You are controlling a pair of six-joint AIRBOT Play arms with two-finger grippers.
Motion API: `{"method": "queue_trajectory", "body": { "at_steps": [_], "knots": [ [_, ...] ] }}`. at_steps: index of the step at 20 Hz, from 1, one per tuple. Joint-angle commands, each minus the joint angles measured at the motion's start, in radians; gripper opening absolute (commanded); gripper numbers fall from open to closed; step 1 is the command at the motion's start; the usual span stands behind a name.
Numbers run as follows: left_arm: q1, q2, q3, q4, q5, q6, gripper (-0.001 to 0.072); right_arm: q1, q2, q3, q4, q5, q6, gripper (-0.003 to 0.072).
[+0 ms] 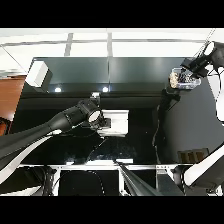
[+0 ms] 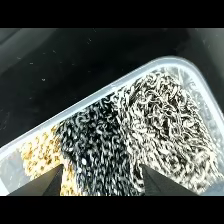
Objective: Fold the box and place the chain.
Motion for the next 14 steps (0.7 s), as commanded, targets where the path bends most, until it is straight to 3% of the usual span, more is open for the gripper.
{"method": "queue_trajectory", "body": {
  "at_steps": [1, 5, 7, 14],
  "knots": [
    [0.000, 0.000, 0.001, 0.000, 0.000, 0.000, 0.0025, 0.001, -0.007, 0.042, 0.017, 0.101, -0.017, 0.0524],
    [0.000, 0.000, 0.001, 0.000, -0.001, 0.001, 0.0026, 0.003, -0.042, 0.041, 0.039, 0.137, 0.011, 0.0522],
    [0.000, 0.000, 0.001, 0.000, -0.001, 0.000, 0.0026, 0.003, -0.058, 0.041, 0.042, 0.132, 0.023, 0.0456],
    [0.000, 0.000, 0.001, 0.000, -0.002, 0.001, 0.0025, 0.003, -0.081, 0.041, 0.037, 0.102, 0.027, 0.0454]
  ]
}}
